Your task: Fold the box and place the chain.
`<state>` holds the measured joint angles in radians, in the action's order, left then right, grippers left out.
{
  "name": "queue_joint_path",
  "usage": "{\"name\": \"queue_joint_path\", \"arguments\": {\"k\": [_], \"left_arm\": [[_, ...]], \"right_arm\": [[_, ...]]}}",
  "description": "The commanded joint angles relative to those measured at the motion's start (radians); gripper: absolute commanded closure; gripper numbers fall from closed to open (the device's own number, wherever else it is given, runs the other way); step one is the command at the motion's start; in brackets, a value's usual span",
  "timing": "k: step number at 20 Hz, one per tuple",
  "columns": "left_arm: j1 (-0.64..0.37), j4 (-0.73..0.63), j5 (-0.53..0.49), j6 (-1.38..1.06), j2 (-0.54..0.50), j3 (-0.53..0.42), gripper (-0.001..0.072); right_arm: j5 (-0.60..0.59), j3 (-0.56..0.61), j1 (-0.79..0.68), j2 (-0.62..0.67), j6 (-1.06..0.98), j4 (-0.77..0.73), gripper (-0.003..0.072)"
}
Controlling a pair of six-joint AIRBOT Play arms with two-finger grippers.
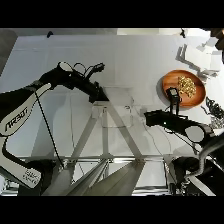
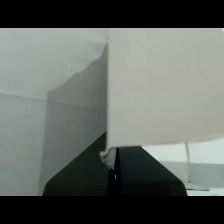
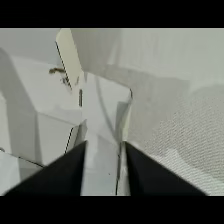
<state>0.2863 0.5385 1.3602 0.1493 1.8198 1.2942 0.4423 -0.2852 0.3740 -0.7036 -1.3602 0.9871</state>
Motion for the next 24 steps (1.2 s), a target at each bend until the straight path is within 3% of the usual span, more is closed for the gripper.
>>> {"name": "queue_joint_path", "arguments": {"k": [1, 5, 8, 12, 17, 24], "left_arm": [[-0.002, 0.002, 0.041, -0.036, -0.028, 0.0, 0.0704], [-0.021, 0.069, 0.132, -0.083, -0.189, 0.0, 0.0708], [-0.026, 0.168, 0.203, 0.01, -0.344, -0.002, 0.071], [-0.026, 0.126, 0.097, -0.023, -0.494, -0.131, 0.0711], [-0.01, 0.063, -0.157, -0.267, -0.457, -0.347, 0.0708], [-0.004, -0.032, -0.242, -0.389, -0.329, -0.361, 0.0705]], "right_arm": [[-0.024, -0.027, 0.001, 0.026, 0.0, -0.004, 0.0299], [-0.028, -0.071, 0.001, 0.142, 0.007, 0.034, 0.0274], [-0.027, -0.07, 0.001, 0.256, 0.002, 0.038, 0.0274], [-0.023, -0.07, 0.001, 0.335, 0.002, 0.056, 0.0274], [0.011, -0.07, 0.001, 0.338, 0.003, 0.064, 0.0276], [0.01, -0.07, 0.001, 0.338, 0.003, 0.091, 0.028]]}}
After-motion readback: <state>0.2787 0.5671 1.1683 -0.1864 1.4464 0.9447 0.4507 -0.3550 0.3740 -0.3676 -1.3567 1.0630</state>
